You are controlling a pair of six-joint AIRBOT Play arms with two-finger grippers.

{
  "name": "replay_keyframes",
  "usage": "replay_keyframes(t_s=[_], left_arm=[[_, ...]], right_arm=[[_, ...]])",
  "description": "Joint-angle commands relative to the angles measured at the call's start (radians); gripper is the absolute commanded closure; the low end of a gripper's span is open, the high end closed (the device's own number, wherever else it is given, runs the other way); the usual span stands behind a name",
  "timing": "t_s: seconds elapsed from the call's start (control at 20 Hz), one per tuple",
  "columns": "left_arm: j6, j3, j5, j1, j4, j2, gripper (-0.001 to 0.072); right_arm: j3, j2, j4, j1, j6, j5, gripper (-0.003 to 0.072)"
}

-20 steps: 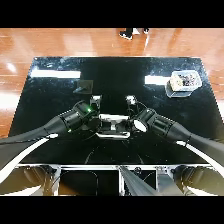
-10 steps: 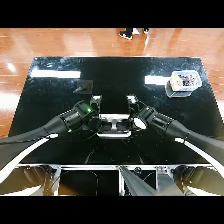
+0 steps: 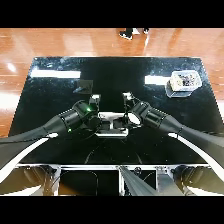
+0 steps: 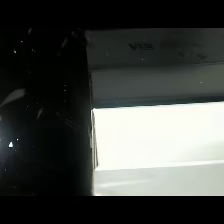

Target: Fold the box and place the chain.

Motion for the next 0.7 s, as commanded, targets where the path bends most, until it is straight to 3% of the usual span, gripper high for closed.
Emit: replay_keyframes(t_s=[0.0,0.1,0.35,0.4,0.45,0.55,0.65], left_arm=[[-0.001,0.0,-0.006,0.0,-0.004,0.0,0.0689],[-0.001,0.0,-0.007,0.0,-0.004,0.0,0.0689],[-0.001,0.0,-0.006,0.0,-0.004,0.0,0.0689],[-0.001,0.0,-0.007,0.0,-0.004,0.0,0.0689],[-0.001,0.0,-0.007,0.0,-0.004,0.0,0.0689],[-0.001,0.0,-0.007,0.0,-0.004,0.0,0.0689],[-0.001,0.0,-0.007,0.0,-0.004,0.0,0.0689]], right_arm=[[0.021,-0.013,-0.001,0.008,0.024,0.066,0.0438],[0.021,-0.013,0.0,0.008,0.04,0.082,0.0304],[0.021,-0.013,0.022,0.01,0.046,0.109,0.0299],[0.021,-0.013,0.022,0.01,0.048,0.115,0.0318],[0.021,-0.013,0.022,0.01,0.048,0.116,0.0414],[0.021,-0.014,0.027,0.01,0.052,0.102,0.0442],[0.021,-0.016,0.029,0.01,0.053,0.088,0.0547]])
